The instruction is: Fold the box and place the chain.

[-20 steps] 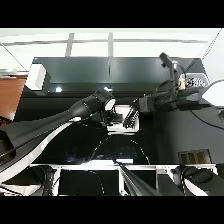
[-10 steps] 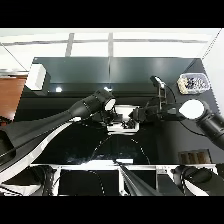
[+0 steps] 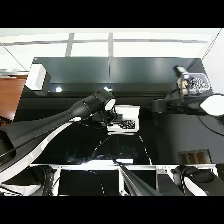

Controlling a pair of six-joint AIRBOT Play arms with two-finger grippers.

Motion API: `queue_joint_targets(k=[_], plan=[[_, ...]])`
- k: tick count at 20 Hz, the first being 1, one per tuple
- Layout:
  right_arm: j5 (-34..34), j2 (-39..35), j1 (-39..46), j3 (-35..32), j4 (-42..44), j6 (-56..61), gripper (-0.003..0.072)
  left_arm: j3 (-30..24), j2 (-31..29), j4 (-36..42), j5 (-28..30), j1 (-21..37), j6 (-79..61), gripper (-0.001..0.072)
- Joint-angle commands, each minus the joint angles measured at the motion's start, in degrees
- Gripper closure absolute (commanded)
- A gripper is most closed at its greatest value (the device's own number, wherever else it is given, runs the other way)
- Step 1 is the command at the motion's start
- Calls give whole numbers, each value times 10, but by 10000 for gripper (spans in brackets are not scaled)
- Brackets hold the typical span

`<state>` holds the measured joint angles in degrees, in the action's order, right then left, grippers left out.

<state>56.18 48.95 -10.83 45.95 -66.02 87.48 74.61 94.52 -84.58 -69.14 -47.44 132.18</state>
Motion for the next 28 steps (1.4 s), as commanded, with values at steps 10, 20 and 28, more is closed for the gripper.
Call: queue_joint_targets(k=[10, 20, 28], plan=[[37, -33, 118, -48, -180, 12, 381, 12, 13, -8, -7, 0, -2, 668], [51, -33, 118, -63, -160, 13, 381, 9, -157, -143, -18, -10, -191, 180], [65, -33, 118, -63, -140, 21, 381, -338, -384, 128, 275, 251, -413, 180]])
